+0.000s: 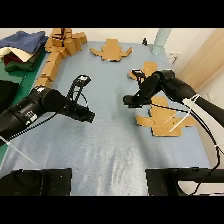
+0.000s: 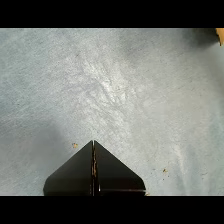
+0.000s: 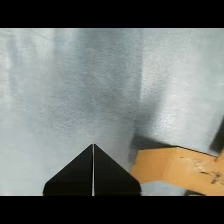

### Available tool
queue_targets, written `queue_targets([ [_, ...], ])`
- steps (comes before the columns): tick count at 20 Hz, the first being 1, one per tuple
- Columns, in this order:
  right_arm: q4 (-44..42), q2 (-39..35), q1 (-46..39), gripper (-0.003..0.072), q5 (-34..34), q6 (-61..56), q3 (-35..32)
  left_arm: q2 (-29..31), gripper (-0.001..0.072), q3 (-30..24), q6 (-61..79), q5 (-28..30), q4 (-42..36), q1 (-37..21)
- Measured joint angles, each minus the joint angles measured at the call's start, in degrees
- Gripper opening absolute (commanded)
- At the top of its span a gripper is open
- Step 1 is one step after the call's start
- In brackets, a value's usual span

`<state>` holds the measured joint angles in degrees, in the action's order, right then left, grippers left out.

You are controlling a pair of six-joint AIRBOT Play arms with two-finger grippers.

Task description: Fold the box.

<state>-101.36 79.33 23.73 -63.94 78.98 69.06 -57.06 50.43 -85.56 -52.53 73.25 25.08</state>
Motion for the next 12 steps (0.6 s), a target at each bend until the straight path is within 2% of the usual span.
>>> queue_targets([
  [12, 0.28, 0.0, -0.2, 0.0005, -0.02, -0.02, -0.02, 0.0, 0.0012, 0.0, 0.02, 0.0, -0.02, 0.0],
])
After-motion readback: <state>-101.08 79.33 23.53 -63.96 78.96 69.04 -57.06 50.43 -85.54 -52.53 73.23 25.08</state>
